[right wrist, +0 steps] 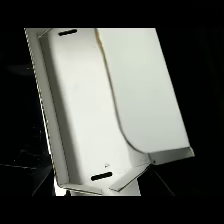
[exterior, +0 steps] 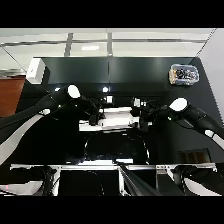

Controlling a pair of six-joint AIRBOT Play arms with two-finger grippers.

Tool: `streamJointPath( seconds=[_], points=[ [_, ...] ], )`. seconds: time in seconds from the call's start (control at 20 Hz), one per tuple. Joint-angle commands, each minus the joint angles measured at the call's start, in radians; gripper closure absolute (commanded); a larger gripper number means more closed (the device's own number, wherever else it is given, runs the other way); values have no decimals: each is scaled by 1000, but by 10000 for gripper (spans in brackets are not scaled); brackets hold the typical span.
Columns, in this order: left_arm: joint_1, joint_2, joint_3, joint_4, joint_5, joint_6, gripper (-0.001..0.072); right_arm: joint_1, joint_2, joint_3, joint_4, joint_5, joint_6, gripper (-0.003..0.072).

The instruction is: Fold the box and place the chain.

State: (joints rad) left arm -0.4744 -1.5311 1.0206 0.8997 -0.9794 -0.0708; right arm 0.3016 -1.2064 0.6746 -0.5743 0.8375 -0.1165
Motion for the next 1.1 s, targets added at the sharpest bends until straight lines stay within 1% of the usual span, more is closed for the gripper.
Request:
streamJointPath(
  seconds=[0.0,0.15,0.4,0.6,0.8,0.9,1.05],
  points=[
    [0,0,2,8,-2,-1,684,-2,0,18,-2,-2,16,-34],
    [0,0,2,8,-2,-1,684,1,0,50,-1,17,8,-34],
    [0,0,2,8,0,-1,684,21,-39,50,-3,24,-69,-34],
    [0,-2,2,8,0,-1,684,61,-79,49,-6,60,-101,-34],
    [0,-3,2,8,-1,-1,684,66,-119,43,-33,32,-110,-34],
    [0,-5,2,8,-2,-3,684,66,-136,43,-12,4,-115,-34],
    [0,-6,2,8,-1,-4,684,66,-145,43,-5,4,-124,-34]
  ],
)
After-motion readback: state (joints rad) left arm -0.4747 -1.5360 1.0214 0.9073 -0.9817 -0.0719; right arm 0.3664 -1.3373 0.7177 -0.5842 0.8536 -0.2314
